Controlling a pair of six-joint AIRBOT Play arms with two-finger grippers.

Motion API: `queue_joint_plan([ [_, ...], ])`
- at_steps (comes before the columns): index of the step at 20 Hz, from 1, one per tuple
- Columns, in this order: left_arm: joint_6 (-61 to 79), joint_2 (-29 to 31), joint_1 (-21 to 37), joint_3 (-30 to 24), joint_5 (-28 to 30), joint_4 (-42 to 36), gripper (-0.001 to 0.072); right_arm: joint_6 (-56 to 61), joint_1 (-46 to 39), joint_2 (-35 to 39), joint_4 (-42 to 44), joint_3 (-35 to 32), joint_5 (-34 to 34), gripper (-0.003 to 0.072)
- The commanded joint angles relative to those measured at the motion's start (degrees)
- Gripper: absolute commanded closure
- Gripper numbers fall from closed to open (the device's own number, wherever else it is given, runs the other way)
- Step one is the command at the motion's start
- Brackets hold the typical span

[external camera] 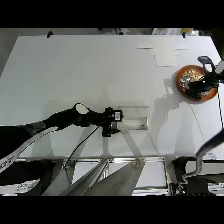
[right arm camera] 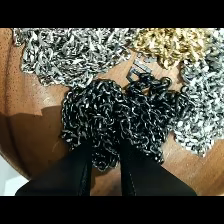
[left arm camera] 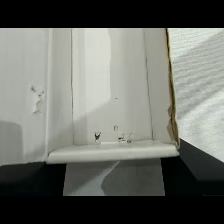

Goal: Fold the box and place the chain.

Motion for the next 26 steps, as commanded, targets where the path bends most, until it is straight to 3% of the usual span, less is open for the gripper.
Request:
queue_joint_plan([
  [1,0.0,0.0,0.0,0.0,0.0,0.0,0.0435,-1.6,0.0,-0.4,-0.1,0.1,-1.1,0.0507],
  [3,0.0,0.0,0.0,0.0,0.0,0.0,0.0435,-1.6,0.0,-0.4,-0.1,0.1,-0.8,0.0512],
  [5,0.0,0.0,0.0,0.0,0.0,0.0,0.0435,-1.6,0.0,-0.4,-0.1,0.1,0.1,0.0572],
  [6,0.0,0.0,0.0,0.0,0.0,0.0,0.0435,-1.6,0.0,-0.4,0.3,0.1,0.4,0.0641],
  [9,0.0,0.0,0.0,0.0,0.0,0.0,0.0435,-4.7,0.0,-0.4,4.7,0.1,0.4,0.0671],
  [12,0.0,0.0,0.0,0.0,0.0,0.0,0.0435,-3.6,0.2,0.2,5.3,0.1,0.8,0.0672],
  [18,0.0,0.0,0.0,0.0,0.0,0.0,0.0435,-2.4,0.2,8.5,6.1,0.1,0.6,0.0672],
  [20,0.0,0.0,0.0,0.0,0.0,0.0,0.0435,-2.5,0.2,7.6,6.1,0.0,0.9,0.067],
  [22,0.0,0.0,0.0,0.0,0.0,0.0,0.0435,-2.6,0.2,6.4,3.9,0.0,0.9,0.0522],
  [23,0.0,0.0,0.0,0.0,0.0,0.0,0.0435,-2.6,0.2,5.7,2.5,0.0,0.9,0.05],
  [26,0.0,0.0,0.0,0.0,0.0,0.0,0.0435,-2.6,0.2,3.5,0.0,0.0,1.7,0.0499],
])
